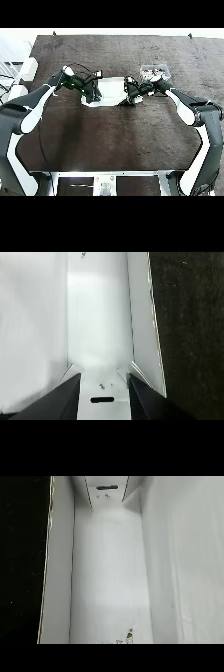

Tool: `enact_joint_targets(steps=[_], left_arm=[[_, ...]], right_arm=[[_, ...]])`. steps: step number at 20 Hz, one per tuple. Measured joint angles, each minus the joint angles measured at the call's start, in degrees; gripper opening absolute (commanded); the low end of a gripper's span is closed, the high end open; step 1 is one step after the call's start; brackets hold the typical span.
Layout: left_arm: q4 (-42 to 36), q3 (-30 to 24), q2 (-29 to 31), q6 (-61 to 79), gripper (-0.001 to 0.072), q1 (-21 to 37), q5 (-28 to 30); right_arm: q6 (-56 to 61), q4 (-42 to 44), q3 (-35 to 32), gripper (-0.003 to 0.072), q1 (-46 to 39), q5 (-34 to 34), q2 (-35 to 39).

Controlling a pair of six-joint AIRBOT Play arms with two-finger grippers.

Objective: Fold the box and place the chain.

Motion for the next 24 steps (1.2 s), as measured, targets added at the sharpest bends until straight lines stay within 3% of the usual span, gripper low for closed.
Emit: enact_joint_targets(steps=[3, 4, 5, 11, 12, 13, 14, 17, 18, 19, 24], left_arm=[[-1.22, 0.00, -0.52, 0.35, 0.0380, 0.00, 0.09], [-1.46, 0.00, -0.66, 0.48, 0.0450, 0.00, 0.04], [-1.77, 0.00, -0.79, 0.52, 0.0665, 0.00, 0.02], [-2.19, 0.02, -1.03, 0.48, 0.0650, 0.00, -0.02], [-2.21, 0.02, -1.03, 0.46, 0.0541, 0.00, -0.04], [-2.19, 0.02, -1.03, 0.33, 0.0308, 0.00, -0.15], [-1.90, 0.02, -1.03, 0.15, 0.0228, 0.02, -0.55], [-0.02, 0.02, -1.07, -0.17, 0.0221, 0.57, -1.33], [0.66, 0.02, -1.07, -0.42, 0.0087, 1.09, -1.88], [0.92, 0.02, -1.07, -0.61, 0.0018, 1.64, -2.58], [1.68, 0.04, -0.50, -2.34, 0.0014, 3.85, -5.70]], right_arm=[[0.00, 0.00, 0.00, 0.0588, 0.00, 0.00, 0.00], [0.00, 0.00, 0.00, 0.0588, 0.00, 0.00, 0.00], [0.00, 0.00, 0.00, 0.0588, 0.00, 0.00, 0.00], [0.00, 0.00, 0.00, 0.0588, 0.02, 0.00, 0.00], [0.00, 0.00, 0.00, 0.0589, 0.02, 0.00, 0.00], [-0.07, -0.02, 0.00, 0.0588, 0.02, 0.00, 0.00], [-0.09, -0.02, 0.00, 0.0588, 0.02, 0.00, 0.00], [-0.09, 0.00, 0.00, 0.0589, 0.02, -0.02, 0.00], [-0.07, 0.00, 0.00, 0.0588, 0.02, 0.00, 0.00], [-0.07, 0.00, 0.00, 0.0589, 0.02, -0.02, 0.00], [-0.04, 0.00, 0.00, 0.0588, 0.02, -0.02, 0.00]])
